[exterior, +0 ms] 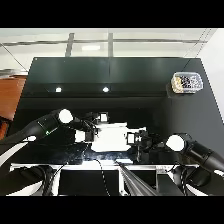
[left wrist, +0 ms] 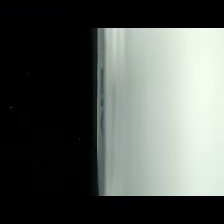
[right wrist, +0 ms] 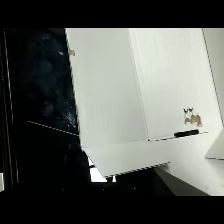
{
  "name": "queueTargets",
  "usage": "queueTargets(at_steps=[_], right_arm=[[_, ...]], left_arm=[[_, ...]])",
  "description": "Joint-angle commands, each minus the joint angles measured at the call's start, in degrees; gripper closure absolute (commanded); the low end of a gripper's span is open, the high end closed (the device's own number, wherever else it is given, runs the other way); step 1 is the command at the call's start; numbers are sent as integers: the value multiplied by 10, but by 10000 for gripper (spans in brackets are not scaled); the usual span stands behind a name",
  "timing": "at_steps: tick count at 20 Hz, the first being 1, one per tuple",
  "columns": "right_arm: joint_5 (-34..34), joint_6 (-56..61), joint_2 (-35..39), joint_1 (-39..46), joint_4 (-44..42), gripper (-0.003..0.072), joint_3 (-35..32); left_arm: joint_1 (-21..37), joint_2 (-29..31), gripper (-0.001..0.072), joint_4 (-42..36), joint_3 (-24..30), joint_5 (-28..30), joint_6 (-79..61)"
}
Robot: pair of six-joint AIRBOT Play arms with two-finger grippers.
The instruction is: Fold the box and place the chain.
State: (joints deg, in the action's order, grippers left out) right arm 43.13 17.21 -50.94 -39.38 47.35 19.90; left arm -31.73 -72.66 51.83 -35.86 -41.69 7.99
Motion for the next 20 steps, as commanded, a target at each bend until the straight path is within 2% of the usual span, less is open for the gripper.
queueTargets(at_steps=[1,11,17,20], right_arm=[[-11,-26,-11,-7,-13,-14,0],[-56,-27,-12,-7,-12,-13,25],[-5,-27,-28,-8,-7,-13,25],[-57,-19,-59,-28,-35,-14,25]], left_arm=[[0,0,682,0,0,-1,0],[1,0,682,-15,0,0,0],[0,0,682,-16,0,4,0],[0,0,682,-16,0,8,0]])
